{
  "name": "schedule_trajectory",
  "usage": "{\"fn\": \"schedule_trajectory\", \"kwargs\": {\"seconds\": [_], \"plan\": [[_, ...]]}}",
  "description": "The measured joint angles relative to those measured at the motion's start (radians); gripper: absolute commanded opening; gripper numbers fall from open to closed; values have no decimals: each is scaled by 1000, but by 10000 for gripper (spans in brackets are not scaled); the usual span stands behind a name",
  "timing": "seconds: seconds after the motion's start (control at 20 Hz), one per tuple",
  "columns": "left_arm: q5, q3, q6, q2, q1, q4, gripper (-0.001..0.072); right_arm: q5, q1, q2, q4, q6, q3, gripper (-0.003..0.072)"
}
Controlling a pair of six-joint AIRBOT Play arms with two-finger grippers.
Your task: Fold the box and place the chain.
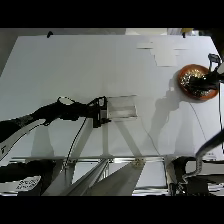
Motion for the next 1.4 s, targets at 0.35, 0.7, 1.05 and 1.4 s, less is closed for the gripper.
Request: {"fn": "schedule_trajectory", "kwargs": {"seconds": [0.35, 0.7, 1.05, 1.4], "plan": [[0, 0, 0, 0, 0, 0, 14, -24, -1, -25, 10, 16, 0, 220], [0, 0, 0, 0, 0, 0, 14, -29, -1, -42, 10, 26, 0, 96], [0, 0, 0, 0, 0, 0, 14, -5, -1, -38, 5, 46, 0, 18], [0, 0, 0, 0, 0, 0, 14, 63, -1, 121, 15, -33, 0, 17]]}}
